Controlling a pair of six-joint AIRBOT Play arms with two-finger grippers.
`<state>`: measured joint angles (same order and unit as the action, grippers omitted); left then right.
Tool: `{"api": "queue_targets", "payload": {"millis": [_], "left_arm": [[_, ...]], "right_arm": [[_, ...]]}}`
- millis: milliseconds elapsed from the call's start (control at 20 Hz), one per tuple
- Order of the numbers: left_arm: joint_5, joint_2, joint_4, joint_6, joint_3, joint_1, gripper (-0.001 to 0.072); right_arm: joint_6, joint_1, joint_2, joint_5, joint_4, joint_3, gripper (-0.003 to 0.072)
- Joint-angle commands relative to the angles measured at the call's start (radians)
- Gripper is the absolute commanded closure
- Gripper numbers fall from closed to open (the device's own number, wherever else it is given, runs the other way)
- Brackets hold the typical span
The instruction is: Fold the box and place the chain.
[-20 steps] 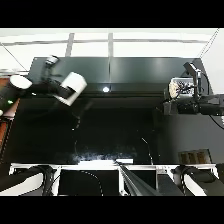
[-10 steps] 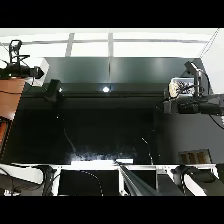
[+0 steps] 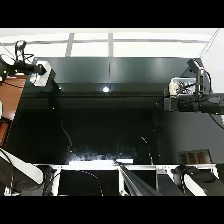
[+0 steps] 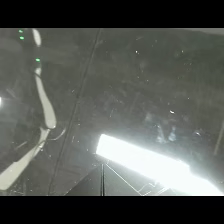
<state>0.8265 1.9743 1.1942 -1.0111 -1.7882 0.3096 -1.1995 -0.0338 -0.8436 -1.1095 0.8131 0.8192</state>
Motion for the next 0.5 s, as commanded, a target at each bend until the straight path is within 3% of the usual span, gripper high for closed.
{"api": "queue_targets", "payload": {"millis": [0, 150, 200, 250, 300, 450], "left_arm": [[0.283, 0.016, 0.002, -0.056, -0.198, -0.002, -0.0008], [0.492, 0.006, 0.025, -0.249, -0.307, 0.003, 0.0046], [0.549, -0.012, 0.032, -0.331, -0.302, 0.007, 0.0197], [0.616, -0.035, 0.033, -0.394, -0.287, 0.011, 0.0466], [0.683, -0.060, 0.030, -0.425, -0.268, 0.012, 0.0680], [0.835, -0.167, 0.026, -0.435, -0.180, -0.023, 0.0683]], "right_arm": [[-0.016, 0.000, 0.000, -0.014, 0.001, 0.000, 0.0677], [-0.073, 0.000, 0.000, 0.017, 0.007, 0.000, 0.0678], [-0.077, 0.000, 0.000, 0.029, 0.008, 0.000, 0.0678], [-0.077, 0.000, 0.000, 0.034, 0.008, 0.000, 0.0678], [-0.077, 0.000, 0.000, 0.030, 0.008, 0.001, 0.0678], [-0.072, 0.000, 0.004, -0.042, 0.032, 0.005, 0.0678]]}}
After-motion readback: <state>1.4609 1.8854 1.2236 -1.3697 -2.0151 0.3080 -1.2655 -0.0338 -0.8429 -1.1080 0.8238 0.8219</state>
